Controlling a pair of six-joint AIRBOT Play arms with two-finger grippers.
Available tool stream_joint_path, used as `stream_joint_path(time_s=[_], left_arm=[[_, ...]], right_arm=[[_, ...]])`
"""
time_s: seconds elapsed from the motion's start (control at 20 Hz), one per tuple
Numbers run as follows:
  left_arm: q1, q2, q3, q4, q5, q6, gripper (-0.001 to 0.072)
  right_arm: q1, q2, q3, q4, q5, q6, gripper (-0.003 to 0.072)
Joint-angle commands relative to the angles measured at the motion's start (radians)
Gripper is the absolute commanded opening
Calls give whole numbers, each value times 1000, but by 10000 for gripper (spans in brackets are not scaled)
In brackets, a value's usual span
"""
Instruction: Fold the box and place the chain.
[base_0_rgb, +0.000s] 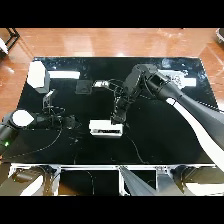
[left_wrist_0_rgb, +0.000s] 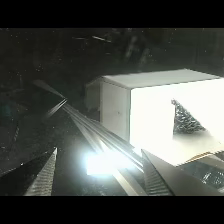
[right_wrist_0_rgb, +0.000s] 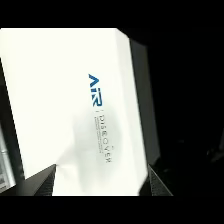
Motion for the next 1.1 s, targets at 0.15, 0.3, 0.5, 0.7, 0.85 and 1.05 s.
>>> stream_joint_path(time_s=[0.15,0.3,0.5,0.7,0.85,1.05], left_arm=[[1,0,0,2,9,-3,623],[1,0,0,5,10,-3,623],[1,0,0,5,10,-3,623],[1,0,0,5,16,-3,623],[1,0,0,4,27,-3,623],[1,0,0,5,28,-3,623]], right_arm=[[53,-1,0,-8,23,87,719],[110,-1,0,-112,86,97,719],[140,-1,0,-159,85,100,719],[139,-1,0,-190,85,100,709],[141,-1,0,-177,84,97,571],[141,-1,0,-181,85,88,312]])
